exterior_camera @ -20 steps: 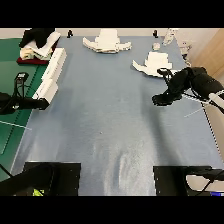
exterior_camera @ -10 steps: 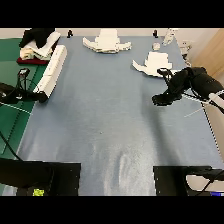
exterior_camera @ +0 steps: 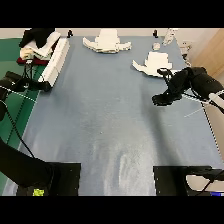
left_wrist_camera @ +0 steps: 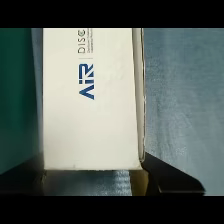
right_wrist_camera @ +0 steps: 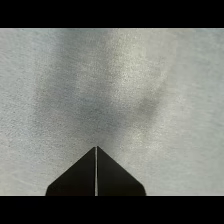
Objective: Fold the box.
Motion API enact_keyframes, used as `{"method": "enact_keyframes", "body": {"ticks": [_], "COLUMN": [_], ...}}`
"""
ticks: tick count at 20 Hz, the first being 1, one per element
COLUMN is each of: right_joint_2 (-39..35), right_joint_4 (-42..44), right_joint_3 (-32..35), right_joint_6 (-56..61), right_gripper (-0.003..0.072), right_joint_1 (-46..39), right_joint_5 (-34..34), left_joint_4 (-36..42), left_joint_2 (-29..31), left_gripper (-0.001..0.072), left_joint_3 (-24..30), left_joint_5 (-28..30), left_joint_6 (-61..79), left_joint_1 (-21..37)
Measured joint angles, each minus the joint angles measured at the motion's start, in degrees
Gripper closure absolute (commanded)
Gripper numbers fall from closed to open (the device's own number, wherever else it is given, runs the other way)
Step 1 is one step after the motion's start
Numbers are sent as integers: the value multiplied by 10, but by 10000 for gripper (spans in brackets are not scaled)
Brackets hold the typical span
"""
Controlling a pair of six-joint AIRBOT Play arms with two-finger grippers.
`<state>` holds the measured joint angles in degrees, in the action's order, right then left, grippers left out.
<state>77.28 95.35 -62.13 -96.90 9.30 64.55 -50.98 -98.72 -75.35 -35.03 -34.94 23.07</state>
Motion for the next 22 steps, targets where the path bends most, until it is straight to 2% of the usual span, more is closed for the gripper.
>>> {"method": "enact_keyframes", "body": {"ticks": [9,10,11,12,14,18,22], "right_joint_2": [0,0,0,0,0,0,0], "right_joint_4": [0,0,0,0,0,0,0], "right_joint_3": [0,0,0,0,0,0,0], "right_joint_6": [0,0,0,0,0,0,0], "right_gripper": [670,669,669,670,669,669,670], "right_joint_1": [0,0,0,0,0,0,0], "right_joint_5": [0,0,0,0,0,0,0], "left_joint_4": [0,0,0,-1,-1,-17,-56], "left_joint_2": [-28,-29,-29,-30,-28,-8,44], "left_gripper": [247,223,62,12,12,12,12], "left_joint_3": [-28,-28,-28,-28,-29,-32,-47], "left_joint_5": [1,1,1,-1,-5,-58,-164], "left_joint_6": [-1,-1,-1,-2,-6,-11,-26], "left_joint_1": [-3,-3,-3,-3,-2,8,26]}}
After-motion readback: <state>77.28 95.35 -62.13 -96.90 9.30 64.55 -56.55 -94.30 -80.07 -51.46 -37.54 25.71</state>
